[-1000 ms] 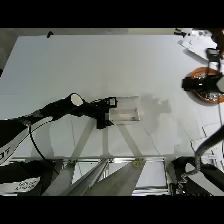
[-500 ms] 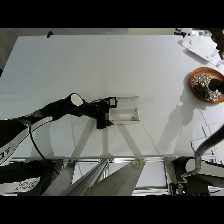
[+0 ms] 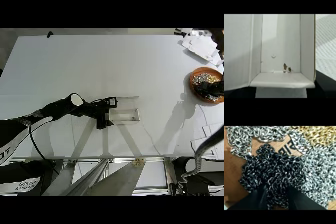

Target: Fold the box and place the chain.

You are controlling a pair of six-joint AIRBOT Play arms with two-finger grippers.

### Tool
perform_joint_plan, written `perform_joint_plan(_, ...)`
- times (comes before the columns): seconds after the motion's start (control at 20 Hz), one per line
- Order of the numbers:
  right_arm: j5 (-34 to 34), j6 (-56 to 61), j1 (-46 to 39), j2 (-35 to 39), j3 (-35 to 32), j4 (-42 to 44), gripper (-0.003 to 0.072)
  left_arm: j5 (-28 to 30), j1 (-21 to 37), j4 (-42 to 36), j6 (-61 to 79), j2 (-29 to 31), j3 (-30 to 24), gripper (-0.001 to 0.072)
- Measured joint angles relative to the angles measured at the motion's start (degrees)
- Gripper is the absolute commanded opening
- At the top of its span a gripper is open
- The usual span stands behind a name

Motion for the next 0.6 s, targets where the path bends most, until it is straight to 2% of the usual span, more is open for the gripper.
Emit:
perform_joint_plan(0.05, 0.33, -0.15, 0.02, -0.07, 0.02, 0.17, 0.0163, 0.00, 0.02, 0.00, 0.00, 0.00, 0.00, 0.0333)
perform_joint_plan(0.1, 0.59, -0.17, 0.07, -0.13, 0.07, 0.37, 0.0149, 0.00, 0.00, 0.00, 0.00, 0.00, 0.00, 0.0333)
perform_joint_plan(0.2, 1.36, -0.31, 0.07, -0.15, 0.07, 0.50, 0.0008, 0.00, 0.00, 0.00, 0.00, 0.00, 0.00, 0.0333)
perform_joint_plan(0.4, 2.62, -0.33, 0.09, 1.25, 0.04, 0.61, 0.0010, 0.00, 0.02, 0.00, 0.00, 0.00, 0.00, 0.0333)
perform_joint_plan(0.6, 3.17, -0.33, 0.07, 5.68, 0.04, 0.98, 0.0010, 0.02, 0.00, 0.00, 0.00, 0.00, 0.00, 0.0333)
